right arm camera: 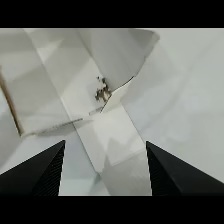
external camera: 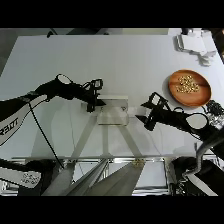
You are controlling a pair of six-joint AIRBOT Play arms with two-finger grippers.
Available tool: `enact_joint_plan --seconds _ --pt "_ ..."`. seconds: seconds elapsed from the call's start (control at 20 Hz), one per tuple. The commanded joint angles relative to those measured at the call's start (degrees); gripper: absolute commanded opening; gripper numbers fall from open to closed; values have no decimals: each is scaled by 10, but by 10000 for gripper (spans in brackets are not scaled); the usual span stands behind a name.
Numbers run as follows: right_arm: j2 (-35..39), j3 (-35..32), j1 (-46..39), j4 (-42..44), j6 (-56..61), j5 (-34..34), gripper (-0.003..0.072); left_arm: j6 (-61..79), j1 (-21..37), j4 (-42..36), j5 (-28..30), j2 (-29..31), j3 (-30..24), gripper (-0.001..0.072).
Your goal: Fold the box and place the chain.
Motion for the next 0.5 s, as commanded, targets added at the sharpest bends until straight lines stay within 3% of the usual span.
enact_joint_plan --seconds 0.0,0.25,0.45 --pt "0 0 0 -41 -91 8 535 0 0 1 0 0 0 8" --pt "-3 5 0 -41 -130 26 517 0 0 1 0 0 0 8" --pt "-92 101 0 -52 -128 160 544 0 0 1 0 0 0 8"
